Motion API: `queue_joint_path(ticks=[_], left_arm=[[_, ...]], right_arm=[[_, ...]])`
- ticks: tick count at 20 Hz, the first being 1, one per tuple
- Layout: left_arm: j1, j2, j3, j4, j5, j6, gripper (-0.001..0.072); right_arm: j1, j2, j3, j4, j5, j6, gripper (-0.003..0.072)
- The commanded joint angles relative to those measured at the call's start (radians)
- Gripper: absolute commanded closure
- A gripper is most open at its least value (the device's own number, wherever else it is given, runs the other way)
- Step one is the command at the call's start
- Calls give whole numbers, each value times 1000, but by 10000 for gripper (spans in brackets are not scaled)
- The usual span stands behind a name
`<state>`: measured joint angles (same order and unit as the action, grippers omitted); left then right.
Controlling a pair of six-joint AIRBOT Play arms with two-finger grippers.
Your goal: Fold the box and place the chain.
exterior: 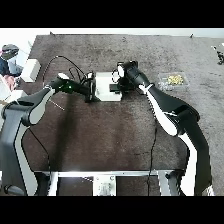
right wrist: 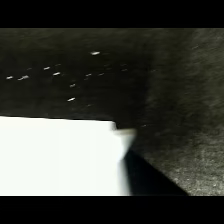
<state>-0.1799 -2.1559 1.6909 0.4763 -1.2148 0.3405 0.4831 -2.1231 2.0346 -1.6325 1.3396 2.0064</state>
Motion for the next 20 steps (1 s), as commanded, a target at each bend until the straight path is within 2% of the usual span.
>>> queue_joint_path(ticks=[1,3,4,6,7,11,12,13,14,20], left_arm=[[1,0,0,0,2,0,292],[1,0,0,0,3,0,292],[1,0,0,0,3,0,292],[1,0,0,0,2,0,292],[1,0,0,0,2,0,292],[1,0,0,-3,3,0,292],[1,0,0,-3,2,0,292],[1,0,0,-3,2,0,292],[1,0,0,-3,2,0,292],[1,0,0,-3,3,0,292]], right_arm=[[5,-2,0,-14,-4,34,526],[6,-4,0,-15,-4,38,527],[6,-7,0,-23,-3,41,610],[6,-8,0,-21,-3,59,622],[7,-8,0,-21,-4,60,675],[7,-8,0,-25,-13,76,676],[7,-8,0,-25,-20,79,651],[7,-8,0,-25,-19,83,401],[7,-8,0,-25,-18,82,260],[6,5,0,-21,2,55,255]])
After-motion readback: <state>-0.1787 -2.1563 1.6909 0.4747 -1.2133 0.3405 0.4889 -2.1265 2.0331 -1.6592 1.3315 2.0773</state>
